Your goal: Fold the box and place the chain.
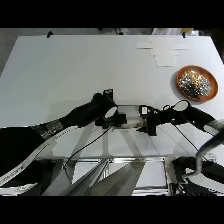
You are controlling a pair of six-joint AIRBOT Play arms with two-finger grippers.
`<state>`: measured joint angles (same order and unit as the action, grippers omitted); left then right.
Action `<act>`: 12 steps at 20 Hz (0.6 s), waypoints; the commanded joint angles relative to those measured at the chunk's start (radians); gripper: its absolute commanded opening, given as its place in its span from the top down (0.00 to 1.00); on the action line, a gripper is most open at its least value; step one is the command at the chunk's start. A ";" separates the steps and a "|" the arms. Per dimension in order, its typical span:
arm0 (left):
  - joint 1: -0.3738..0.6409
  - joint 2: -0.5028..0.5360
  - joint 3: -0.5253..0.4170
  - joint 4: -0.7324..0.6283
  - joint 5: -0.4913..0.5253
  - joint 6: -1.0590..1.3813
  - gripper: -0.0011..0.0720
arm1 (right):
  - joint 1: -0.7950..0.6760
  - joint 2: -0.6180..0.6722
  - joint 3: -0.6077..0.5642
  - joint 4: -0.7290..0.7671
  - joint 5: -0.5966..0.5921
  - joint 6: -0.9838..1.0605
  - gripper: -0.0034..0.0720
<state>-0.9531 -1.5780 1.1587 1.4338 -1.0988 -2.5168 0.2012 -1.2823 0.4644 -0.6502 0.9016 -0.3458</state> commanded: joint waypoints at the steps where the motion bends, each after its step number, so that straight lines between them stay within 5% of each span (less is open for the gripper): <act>1: -0.002 -0.015 0.005 0.015 -0.003 -0.028 0.56 | 0.000 0.000 0.000 0.000 0.000 0.000 0.35; 8: -0.002 -0.050 0.005 -0.034 -0.005 -0.049 0.73 | 0.000 0.000 0.000 0.000 0.000 0.000 0.35; 10: -0.002 -0.052 0.005 -0.033 -0.005 -0.048 0.91 | 0.000 0.000 0.000 0.000 0.000 0.000 0.35; 12: -0.002 -0.052 0.005 -0.031 -0.005 -0.046 0.98 | 0.000 0.000 0.000 0.000 0.000 0.000 0.35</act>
<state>-0.9550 -1.6245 1.1637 1.4136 -1.1088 -2.5519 0.2012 -1.2823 0.4644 -0.6518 0.9016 -0.3477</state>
